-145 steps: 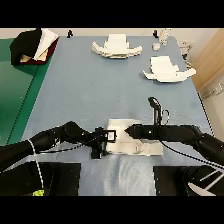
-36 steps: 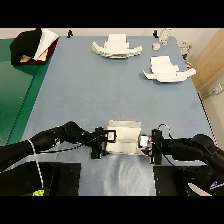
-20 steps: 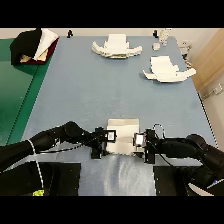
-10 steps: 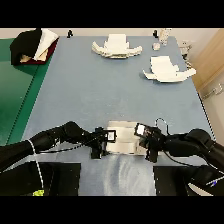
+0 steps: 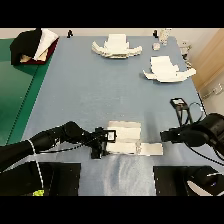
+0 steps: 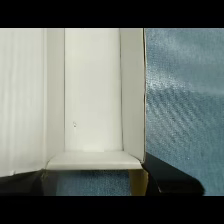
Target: Fold the box.
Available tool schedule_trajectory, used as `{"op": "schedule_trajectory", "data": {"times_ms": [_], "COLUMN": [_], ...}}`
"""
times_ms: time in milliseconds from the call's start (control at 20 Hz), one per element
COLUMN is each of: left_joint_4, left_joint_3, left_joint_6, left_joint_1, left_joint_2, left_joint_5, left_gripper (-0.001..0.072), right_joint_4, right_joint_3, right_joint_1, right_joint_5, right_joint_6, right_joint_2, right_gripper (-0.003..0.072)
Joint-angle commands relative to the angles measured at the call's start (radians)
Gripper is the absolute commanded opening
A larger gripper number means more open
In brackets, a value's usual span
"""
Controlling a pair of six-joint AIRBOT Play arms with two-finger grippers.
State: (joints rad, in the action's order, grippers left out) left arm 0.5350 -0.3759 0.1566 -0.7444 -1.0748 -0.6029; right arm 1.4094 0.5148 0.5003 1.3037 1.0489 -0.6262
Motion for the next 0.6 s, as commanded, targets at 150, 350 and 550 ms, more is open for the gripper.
{"op": "schedule_trajectory", "data": {"times_ms": [150, 350, 550], "left_joint_4": [0.000, 0.000, 0.000], "left_joint_3": [0.000, 0.000, 0.000], "left_joint_6": [0.000, 0.000, 0.000], "left_joint_1": [0.000, 0.000, 0.000], "left_joint_2": [0.000, 0.000, 0.000], "left_joint_5": [0.000, 0.000, 0.000], "left_gripper": [0.0395, 0.0395, 0.0395], "right_joint_4": [0.449, 0.605, 0.779], "right_joint_3": [-0.093, -0.146, -0.145], "right_joint_1": [-0.354, -0.361, -0.338], "right_joint_5": [-0.031, -0.126, -0.114], "right_joint_6": [0.084, 0.184, 0.315], "right_joint_2": [-0.136, -0.220, -0.203], "right_gripper": [0.0002, 0.0002, 0.0001]}}
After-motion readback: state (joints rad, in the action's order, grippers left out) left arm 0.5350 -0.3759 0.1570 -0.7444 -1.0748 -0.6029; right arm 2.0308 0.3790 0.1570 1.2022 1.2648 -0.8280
